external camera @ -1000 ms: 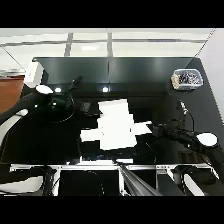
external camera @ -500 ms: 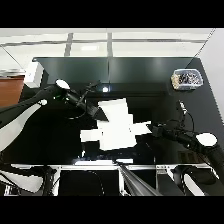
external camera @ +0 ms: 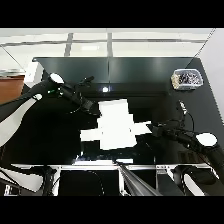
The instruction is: Fold the box and place the chain.
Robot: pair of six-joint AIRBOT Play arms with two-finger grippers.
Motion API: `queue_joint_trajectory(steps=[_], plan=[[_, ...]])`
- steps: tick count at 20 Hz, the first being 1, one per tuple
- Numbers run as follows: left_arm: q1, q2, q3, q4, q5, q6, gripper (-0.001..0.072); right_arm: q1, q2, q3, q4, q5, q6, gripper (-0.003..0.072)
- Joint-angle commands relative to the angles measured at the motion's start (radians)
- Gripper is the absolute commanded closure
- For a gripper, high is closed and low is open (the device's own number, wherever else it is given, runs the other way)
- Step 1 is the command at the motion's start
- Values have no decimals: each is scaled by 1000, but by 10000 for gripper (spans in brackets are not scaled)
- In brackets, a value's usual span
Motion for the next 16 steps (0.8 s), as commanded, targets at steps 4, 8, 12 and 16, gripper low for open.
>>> queue_joint_trajectory(steps=[4, 8, 12, 16], plan=[[-67, -76, 4, -148, -82, 93, 12, 1, 0, -1, 0, 0, 0, 676], [-116, -80, 4, -55, -98, 124, 90, 1, 0, -1, 0, 0, 0, 676], [-123, -81, 4, -42, -115, 164, 223, 1, 0, -1, -1, 1, 0, 676], [-134, -81, 4, 27, -109, 165, 380, 1, 0, -1, -2, 0, 0, 676]])
